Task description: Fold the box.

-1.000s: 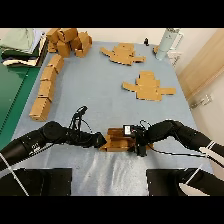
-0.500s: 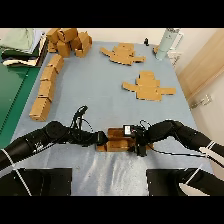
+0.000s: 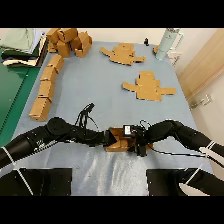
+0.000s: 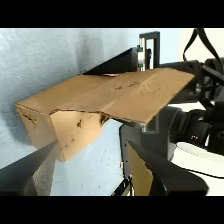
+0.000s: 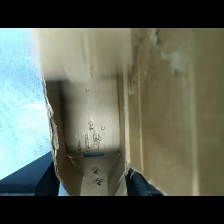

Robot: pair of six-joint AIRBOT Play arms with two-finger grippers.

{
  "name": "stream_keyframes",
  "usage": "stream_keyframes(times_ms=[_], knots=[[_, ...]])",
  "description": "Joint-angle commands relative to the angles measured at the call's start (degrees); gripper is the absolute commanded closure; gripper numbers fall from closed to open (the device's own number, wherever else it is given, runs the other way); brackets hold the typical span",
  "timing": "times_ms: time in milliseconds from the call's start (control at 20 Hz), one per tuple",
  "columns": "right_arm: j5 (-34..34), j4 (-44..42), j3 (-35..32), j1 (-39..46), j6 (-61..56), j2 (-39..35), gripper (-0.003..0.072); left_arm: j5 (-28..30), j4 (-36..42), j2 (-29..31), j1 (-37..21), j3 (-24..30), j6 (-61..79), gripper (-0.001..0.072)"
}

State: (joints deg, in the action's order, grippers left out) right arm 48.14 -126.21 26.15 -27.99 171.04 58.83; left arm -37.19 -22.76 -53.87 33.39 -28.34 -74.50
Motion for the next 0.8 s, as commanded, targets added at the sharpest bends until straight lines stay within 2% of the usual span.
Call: stream_keyframes(times_ms=[0, 200, 400, 600, 750], knots=[[0.0, 0.0, 0.0, 0.0, 0.0, 0.0, 0.0190, 2.3, 0.6, -1.4, 2.6, -0.6, 0.6, 0.0039], [0.0, 0.0, 0.0, 0.0, 0.0, 0.0, 0.0190, 4.7, 0.7, -4.5, 2.8, -0.6, 0.6, 0.0039], [0.0, 0.0, 0.0, 0.0, 0.0, 0.0, 0.0190, 5.2, -1.0, -4.7, 2.8, -0.7, -0.6, 0.0047], [0.0, 0.0, 0.0, 0.0, 0.0, 0.0, 0.0191, 3.1, -1.4, -2.5, 2.8, -0.7, -1.4, 0.0047], [0.0, 0.0, 0.0, 0.0, 0.0, 0.0, 0.0190, 2.3, -5.8, 1.3, 2.1, -0.7, -4.8, 0.0047]])
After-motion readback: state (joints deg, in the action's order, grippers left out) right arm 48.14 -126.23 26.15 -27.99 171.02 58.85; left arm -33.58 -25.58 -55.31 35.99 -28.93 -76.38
